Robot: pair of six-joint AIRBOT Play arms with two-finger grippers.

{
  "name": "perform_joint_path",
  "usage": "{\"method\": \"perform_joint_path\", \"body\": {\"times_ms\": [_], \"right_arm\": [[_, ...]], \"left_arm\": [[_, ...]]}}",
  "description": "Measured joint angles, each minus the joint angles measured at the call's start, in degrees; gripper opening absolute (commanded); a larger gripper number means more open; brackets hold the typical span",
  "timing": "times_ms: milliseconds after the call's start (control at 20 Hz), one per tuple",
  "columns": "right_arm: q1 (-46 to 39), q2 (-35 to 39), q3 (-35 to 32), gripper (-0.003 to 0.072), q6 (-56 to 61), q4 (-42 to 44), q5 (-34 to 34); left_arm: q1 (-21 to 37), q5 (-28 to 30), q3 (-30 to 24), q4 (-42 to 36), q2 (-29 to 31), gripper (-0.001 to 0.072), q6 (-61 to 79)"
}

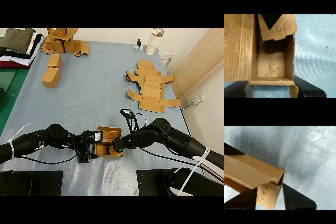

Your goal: Fold the box.

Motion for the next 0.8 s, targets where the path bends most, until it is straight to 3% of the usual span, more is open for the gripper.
{"method": "perform_joint_path", "body": {"times_ms": [500,550,600,800], "right_arm": [[0.66,0.9,0.0,0.0447,5.73,-1.68,0.2],[0.66,1.03,0.0,0.0475,6.14,-1.68,0.22],[0.66,1.16,0.0,0.0554,6.56,-1.68,0.22],[0.68,1.36,0.0,0.0555,7.28,-0.42,0.37]], "left_arm": [[0.0,0.02,0.0,-0.02,0.0,0.0449,-0.04],[0.0,0.04,0.0,-0.04,0.0,0.0449,-0.04],[0.0,0.04,0.0,-0.04,0.0,0.045,-0.04],[0.0,0.09,0.0,-0.04,0.0,0.0449,-0.09]]}}
